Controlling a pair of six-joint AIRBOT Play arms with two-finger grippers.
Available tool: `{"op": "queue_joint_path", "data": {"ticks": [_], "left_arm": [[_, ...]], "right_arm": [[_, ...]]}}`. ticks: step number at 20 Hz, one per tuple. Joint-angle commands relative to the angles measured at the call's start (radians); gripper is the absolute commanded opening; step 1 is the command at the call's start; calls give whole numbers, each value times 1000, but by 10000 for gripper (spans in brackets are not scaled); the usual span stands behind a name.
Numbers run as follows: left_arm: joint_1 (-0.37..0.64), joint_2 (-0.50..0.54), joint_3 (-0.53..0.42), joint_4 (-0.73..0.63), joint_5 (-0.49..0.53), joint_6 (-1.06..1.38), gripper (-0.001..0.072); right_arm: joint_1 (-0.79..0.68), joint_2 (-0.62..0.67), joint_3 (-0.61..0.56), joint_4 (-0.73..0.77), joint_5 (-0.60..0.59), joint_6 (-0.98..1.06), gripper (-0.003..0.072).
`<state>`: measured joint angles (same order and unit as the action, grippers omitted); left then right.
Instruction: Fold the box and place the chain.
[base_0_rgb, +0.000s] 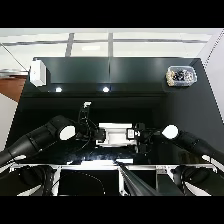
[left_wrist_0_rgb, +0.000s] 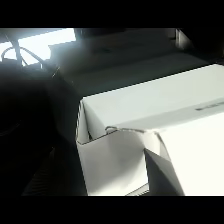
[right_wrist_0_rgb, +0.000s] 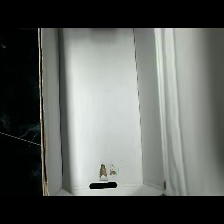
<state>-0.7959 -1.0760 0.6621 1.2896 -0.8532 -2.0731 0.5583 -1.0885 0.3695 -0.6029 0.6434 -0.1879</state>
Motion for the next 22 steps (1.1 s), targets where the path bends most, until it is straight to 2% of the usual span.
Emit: {"op": "queue_joint_path", "data": {"ticks": [1, 2, 6, 16, 18, 22], "left_arm": [[15, -1, 5, -15, -7, -6, 566], [15, -1, 5, -42, -5, -4, 500], [2, -1, 5, -134, 66, 9, 495], [-16, -1, 17, -140, 56, 13, 484], [-16, -1, 18, -111, 48, 20, 326], [-16, -3, 18, -92, 37, 21, 306]], "right_arm": [[1, 0, 0, 0, 0, 0, 400], [1, 0, 0, 0, 0, 0, 400], [1, 0, 0, 0, 0, 0, 400], [1, 0, 0, 0, -1, 0, 400], [1, 0, 0, 0, -1, 0, 400], [1, 0, 0, 0, -1, 0, 400]]}}
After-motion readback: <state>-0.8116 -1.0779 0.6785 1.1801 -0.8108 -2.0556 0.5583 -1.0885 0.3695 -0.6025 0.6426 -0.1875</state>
